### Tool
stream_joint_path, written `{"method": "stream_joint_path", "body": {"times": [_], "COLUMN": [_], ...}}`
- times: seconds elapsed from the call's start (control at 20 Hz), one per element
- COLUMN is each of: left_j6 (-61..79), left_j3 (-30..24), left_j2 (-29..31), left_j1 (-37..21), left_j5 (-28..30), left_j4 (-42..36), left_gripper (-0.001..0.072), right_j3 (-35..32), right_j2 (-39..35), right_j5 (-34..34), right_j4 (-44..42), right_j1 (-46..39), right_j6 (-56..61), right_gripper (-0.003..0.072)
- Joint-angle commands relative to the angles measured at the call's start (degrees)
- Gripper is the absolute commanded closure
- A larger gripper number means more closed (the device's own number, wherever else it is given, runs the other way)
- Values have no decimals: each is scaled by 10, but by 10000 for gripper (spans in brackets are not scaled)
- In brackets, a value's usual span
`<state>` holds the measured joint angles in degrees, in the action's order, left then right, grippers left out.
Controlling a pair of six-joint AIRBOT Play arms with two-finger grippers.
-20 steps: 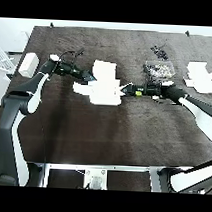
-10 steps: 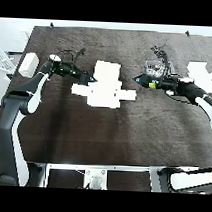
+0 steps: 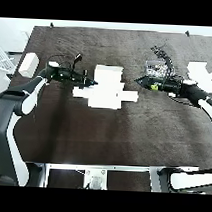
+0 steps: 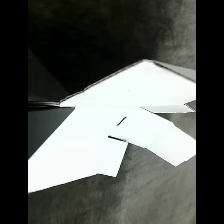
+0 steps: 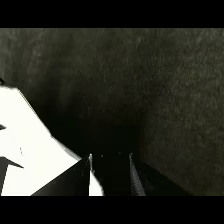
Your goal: Fold the box and place the chain.
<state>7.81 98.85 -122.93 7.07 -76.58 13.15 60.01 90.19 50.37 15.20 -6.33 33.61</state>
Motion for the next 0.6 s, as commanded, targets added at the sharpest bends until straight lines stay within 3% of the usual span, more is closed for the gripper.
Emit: {"method": "stream_joint_path", "body": {"times": [0.0, 0.4, 0.55], "left_j6": [124, 182, 182], "left_j3": [-74, -88, -88], "left_j2": [19, 19, 18], "left_j1": [-1, -1, -1], "left_j5": [56, 63, 74], "left_j4": [-43, -61, -38], "left_gripper": [694, 694, 694], "right_j3": [-10, -10, -10], "right_j2": [0, -1, -1], "right_j5": [0, 5, 14], "right_j4": [0, 0, 0], "right_j1": [0, 3, 3], "right_j6": [-14, -13, -13], "right_gripper": [407, 407, 504]}}
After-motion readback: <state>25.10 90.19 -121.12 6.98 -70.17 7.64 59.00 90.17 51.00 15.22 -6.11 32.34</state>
